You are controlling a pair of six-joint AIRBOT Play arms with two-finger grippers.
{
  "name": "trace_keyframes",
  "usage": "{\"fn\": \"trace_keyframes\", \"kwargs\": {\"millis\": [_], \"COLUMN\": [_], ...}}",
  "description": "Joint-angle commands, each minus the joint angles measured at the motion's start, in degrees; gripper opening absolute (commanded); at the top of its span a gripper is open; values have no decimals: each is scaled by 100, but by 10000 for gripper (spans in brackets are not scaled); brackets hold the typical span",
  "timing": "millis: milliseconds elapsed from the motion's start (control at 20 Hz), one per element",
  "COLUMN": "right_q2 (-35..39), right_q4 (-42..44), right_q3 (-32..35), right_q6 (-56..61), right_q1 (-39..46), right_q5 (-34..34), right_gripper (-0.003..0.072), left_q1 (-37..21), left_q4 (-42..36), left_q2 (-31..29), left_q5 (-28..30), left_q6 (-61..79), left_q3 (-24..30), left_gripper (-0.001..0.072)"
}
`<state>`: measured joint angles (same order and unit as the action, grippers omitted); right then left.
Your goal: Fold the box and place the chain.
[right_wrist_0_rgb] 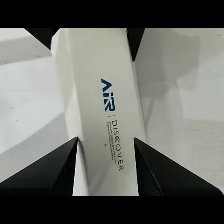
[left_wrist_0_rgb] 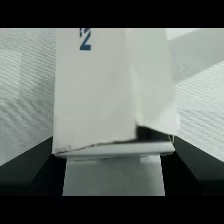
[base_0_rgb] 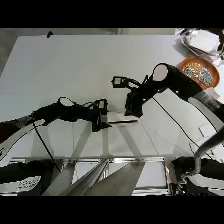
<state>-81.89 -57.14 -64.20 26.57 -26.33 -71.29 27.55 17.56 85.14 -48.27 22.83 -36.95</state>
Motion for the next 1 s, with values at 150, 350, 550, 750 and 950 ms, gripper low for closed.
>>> {"fn": "trace_keyframes", "kwargs": {"millis": [150, 350, 550, 750, 950], "right_q2": [22, 22, 24, 24, 142], "right_q4": [-15, -11, -7, -7, -26], "right_q3": [192, 238, 463, 662, 662], "right_q6": [168, 166, 166, 164, 170], "right_q1": [-63, -63, -70, -170, -181], "right_q5": [496, 345, 140, 142, 304], "right_gripper": [339, 339, 339, 339, 341], "left_q1": [4, 4, 4, 4, 4], "left_q4": [4, 4, 4, 4, 4], "left_q2": [2, 2, 2, 2, 2], "left_q5": [2, 2, 2, 4, 2], "left_q6": [4, 7, 4, 4, 4], "left_q3": [2, 2, 2, 2, 2], "left_gripper": [88, 88, 88, 88, 88]}}
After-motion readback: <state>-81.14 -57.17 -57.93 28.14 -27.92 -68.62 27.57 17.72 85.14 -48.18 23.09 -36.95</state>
